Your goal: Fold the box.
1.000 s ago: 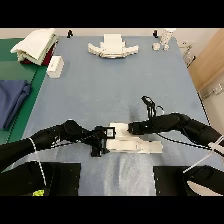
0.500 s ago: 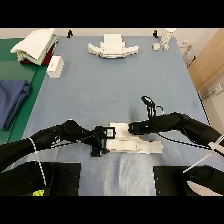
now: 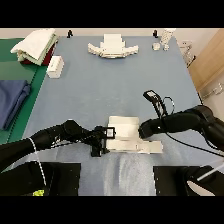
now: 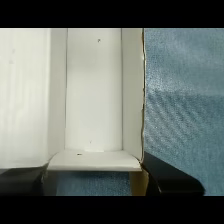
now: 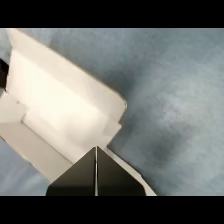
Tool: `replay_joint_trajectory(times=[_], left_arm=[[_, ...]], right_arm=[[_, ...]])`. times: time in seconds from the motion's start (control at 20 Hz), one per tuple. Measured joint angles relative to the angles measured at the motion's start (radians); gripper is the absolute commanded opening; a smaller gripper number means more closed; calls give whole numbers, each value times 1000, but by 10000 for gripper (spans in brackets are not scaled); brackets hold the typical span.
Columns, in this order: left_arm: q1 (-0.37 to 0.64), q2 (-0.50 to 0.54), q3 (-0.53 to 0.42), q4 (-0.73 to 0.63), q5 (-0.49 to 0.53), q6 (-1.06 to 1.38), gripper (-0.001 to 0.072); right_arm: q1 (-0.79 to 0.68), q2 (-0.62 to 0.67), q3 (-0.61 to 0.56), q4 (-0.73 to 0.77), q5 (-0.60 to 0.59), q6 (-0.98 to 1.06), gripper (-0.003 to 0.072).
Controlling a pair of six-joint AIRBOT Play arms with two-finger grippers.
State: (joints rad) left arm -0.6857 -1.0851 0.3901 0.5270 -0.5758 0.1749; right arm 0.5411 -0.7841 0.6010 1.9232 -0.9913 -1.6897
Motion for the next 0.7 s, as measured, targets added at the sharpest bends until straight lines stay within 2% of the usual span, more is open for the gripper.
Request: replay_joint_trajectory(times=[0.05, 0.1, 0.15, 0.2, 0.25, 0.45, 0.7], left_arm=[[0, 0, 0, 0, 0, 0, 473], [0, 0, 0, 0, 0, 0, 473], [0, 0, 0, 0, 0, 0, 473], [0, 0, 0, 0, 0, 0, 473], [0, 0, 0, 0, 0, 0, 473], [0, 0, 0, 0, 0, 0, 473], [0, 0, 0, 0, 0, 0, 473]], right_arm=[[0, 43, -13, -23, -56, -32, 16], [1, 85, -30, -39, -100, -70, 203], [1, 130, -51, -55, -142, -114, 499], [1, 169, -73, -64, -169, -158, 581], [2, 203, -95, -70, -187, -207, 609], [2, 272, -179, -86, -187, -441, 610], [2, 216, -231, -77, -19, -746, 611]])
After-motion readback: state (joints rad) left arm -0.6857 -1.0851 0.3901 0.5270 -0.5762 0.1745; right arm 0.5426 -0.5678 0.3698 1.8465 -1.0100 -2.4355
